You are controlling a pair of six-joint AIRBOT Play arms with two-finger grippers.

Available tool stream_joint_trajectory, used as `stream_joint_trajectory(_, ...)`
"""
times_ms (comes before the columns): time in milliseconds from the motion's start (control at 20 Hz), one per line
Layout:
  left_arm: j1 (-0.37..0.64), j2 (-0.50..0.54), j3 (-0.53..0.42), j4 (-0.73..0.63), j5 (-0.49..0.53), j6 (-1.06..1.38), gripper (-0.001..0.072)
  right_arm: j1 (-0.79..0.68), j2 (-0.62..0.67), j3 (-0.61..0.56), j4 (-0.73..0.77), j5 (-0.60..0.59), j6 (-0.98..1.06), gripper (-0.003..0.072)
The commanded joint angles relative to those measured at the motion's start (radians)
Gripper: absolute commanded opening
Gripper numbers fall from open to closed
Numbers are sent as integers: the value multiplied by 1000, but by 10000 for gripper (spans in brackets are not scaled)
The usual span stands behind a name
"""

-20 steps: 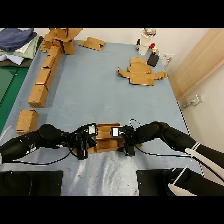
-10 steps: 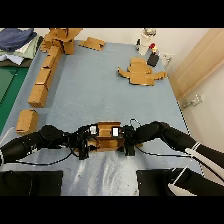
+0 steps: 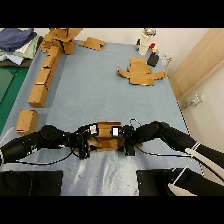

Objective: Fold the box.

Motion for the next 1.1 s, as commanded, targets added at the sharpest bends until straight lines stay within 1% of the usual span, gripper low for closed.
stream_joint_trajectory(0, 0, 0, 1, 3, 1, 0, 605, 1, 0, 0, 1, -1, 0, 505)
stream_joint_trajectory(300, 0, 0, 1, 4, 1, -1, 594, 1, 0, 0, 1, -1, 0, 505)
stream_joint_trajectory(350, 0, 0, 1, 12, 1, -10, 399, 1, 0, 0, 1, -1, 0, 505)
stream_joint_trajectory(400, 0, 3, 1, 55, 5, -11, 68, 1, 0, 1, 1, -1, 0, 505)
stream_joint_trajectory(450, 0, 12, 1, 126, 24, -42, 14, 1, 0, 0, 1, -1, 0, 505)
stream_joint_trajectory(550, 2, 62, 1, 297, 81, -242, 13, 1, 0, 1, 1, -1, 0, 505)
stream_joint_trajectory(600, 2, 103, 1, 392, 87, -359, 13, 1, 0, 1, 1, -1, 0, 505)
stream_joint_trajectory(700, 2, 203, 1, 587, 44, -620, 13, 1, 0, 1, 1, -1, 0, 504)
stream_joint_trajectory(800, 2, 319, 1, 745, -56, -891, 14, 1, 0, 1, 1, -1, 0, 505)
stream_joint_trajectory(850, 2, 381, 1, 827, -102, -1077, 14, 1, 0, 0, 1, -1, 0, 504)
stream_joint_trajectory(900, 3, 434, 1, 932, -137, -1322, 14, 1, 0, 0, 1, -1, 0, 505)
stream_joint_trajectory(950, 16, 481, 1, 1072, -196, -1643, 13, 1, 0, 0, 1, -1, 0, 505)
stream_joint_trajectory(1000, 43, 509, 1, 1203, -281, -1983, 13, 1, 0, 1, 1, -1, 0, 505)
stream_joint_trajectory(1050, 77, 520, 1, 1264, -372, -2224, 14, 1, 0, 1, 1, -1, 0, 505)
